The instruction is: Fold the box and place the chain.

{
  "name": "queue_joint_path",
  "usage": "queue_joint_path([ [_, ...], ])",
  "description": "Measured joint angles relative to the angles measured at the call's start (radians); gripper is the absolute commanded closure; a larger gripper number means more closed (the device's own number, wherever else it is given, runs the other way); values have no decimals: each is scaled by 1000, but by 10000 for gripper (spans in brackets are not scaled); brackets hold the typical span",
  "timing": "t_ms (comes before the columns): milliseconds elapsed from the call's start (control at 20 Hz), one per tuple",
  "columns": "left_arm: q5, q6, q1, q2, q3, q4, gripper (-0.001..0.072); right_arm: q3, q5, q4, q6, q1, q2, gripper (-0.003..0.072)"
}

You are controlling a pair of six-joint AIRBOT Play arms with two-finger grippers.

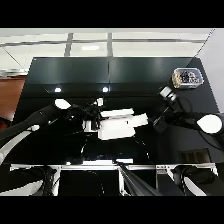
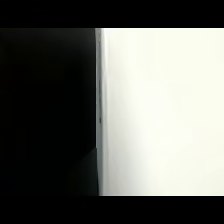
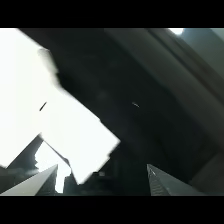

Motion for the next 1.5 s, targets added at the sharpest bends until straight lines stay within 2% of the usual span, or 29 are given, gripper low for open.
queue_joint_path([
  [250, -12, 14, -8, -24, 15, 18, 686, -10, -19, 37, -270, 100, -106, 52],
  [350, -49, 28, 1, -28, 28, 50, 686, -11, -16, 54, -336, 114, -140, 52],
  [600, -62, 42, 21, -34, 39, 88, 686, -13, -8, 105, -452, 127, -201, 52],
  [1050, -64, 45, 26, -44, 38, 178, 686, -14, -5, 159, -503, 130, -275, 52],
  [1500, -72, 45, 25, -44, 38, 196, 685, -20, -20, 241, -510, 171, -340, 52],
])
